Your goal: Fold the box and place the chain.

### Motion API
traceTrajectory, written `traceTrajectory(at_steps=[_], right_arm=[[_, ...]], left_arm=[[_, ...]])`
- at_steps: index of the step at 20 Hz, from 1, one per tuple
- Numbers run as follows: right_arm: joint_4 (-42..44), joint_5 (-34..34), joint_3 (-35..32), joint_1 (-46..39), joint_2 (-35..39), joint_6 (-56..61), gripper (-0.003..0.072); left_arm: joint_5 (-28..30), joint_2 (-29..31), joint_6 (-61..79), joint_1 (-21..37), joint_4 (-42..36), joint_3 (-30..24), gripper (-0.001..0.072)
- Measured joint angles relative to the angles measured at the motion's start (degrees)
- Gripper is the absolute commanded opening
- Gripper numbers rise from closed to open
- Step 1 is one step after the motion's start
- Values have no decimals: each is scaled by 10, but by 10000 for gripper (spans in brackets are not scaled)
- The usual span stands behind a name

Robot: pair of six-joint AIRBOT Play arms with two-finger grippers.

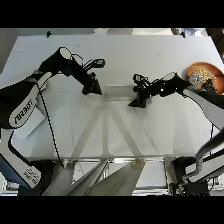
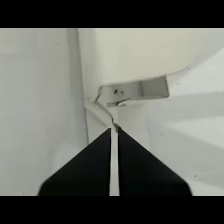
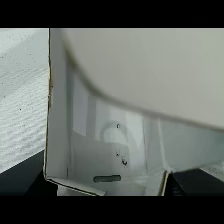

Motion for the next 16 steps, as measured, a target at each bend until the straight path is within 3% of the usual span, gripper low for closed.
traceTrajectory(at_steps=[1, 2, 3, 4, 5, 6, 12, 16], right_arm=[[0, 0, 0, 0, 0, 0, 500], [0, 1, 0, 0, 0, 0, 500], [0, 1, 0, 0, 0, 0, 500], [0, 1, 0, 0, 0, 0, 500], [0, 1, 0, 0, 0, 0, 500], [0, 1, 0, 0, 0, 0, 500], [0, 2, 0, 0, 0, 0, 500], [0, 2, 0, 0, 0, 0, 500]], left_arm=[[1, 0, -2, 7, 3, 0, 430], [1, 0, -4, 15, 3, 0, 528], [1, 0, -8, 22, 2, 0, 517], [0, 0, -16, 29, -2, 0, 399], [-6, 0, -29, 35, -11, 0, 142], [-19, 0, -40, 40, -21, 0, 18], [-121, 0, -38, 29, -95, 0, 8], [-118, 1, -33, -9, -135, 0, 10]])
